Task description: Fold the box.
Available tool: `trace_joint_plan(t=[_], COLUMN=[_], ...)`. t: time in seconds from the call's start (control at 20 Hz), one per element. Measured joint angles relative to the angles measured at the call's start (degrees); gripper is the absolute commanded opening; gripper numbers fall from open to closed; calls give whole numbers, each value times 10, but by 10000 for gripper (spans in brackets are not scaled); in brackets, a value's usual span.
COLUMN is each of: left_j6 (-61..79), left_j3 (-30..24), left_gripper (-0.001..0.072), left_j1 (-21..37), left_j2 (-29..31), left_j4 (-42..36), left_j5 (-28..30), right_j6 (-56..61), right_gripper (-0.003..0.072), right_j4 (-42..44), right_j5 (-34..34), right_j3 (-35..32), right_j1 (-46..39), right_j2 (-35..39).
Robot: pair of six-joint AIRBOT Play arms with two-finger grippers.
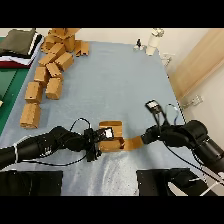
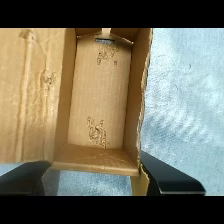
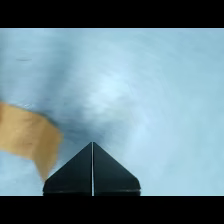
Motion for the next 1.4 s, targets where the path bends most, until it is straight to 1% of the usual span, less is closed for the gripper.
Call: trace_joint_plan(t=[0.1, 0.25, 0.4, 0.6, 0.9, 1.1, 1.15, 1.2, 1.25, 1.4], left_j6=[0, 0, 0, 0, 0, 0, 0, 0, 0, 0], left_j3=[0, 0, 0, 0, 0, 0, 0, 0, 0, 0], left_gripper=[468, 468, 468, 468, 468, 468, 468, 467, 468, 468], left_j1=[0, 0, 0, 0, 0, 0, 0, 0, 0, 0], left_j2=[0, 0, 0, 0, 0, 0, 0, 0, 0, 0], left_j4=[0, 0, 0, 0, 0, 0, 0, 0, 0, 0], left_j5=[0, 0, 0, 0, 0, 0, 0, 0, 0, 0], right_j6=[29, 10, -33, -70, -85, -75, -68, -62, -59, -53], right_gripper=[4, 3, 3, 3, 3, 6, 46, 180, 228, 233], right_j4=[7, 89, 189, 283, 341, 338, 333, 330, 330, 337], right_j5=[-10, -12, 0, 14, 37, 47, 51, 52, 53, 57], right_j3=[-6, -20, -36, -45, -46, -37, -35, -33, -32, -30], right_j1=[-48, -85, -97, -85, -41, -31, -30, -28, -28, -27], right_j2=[-19, -66, -108, -123, -119, -91, -84, -77, -72, -64])
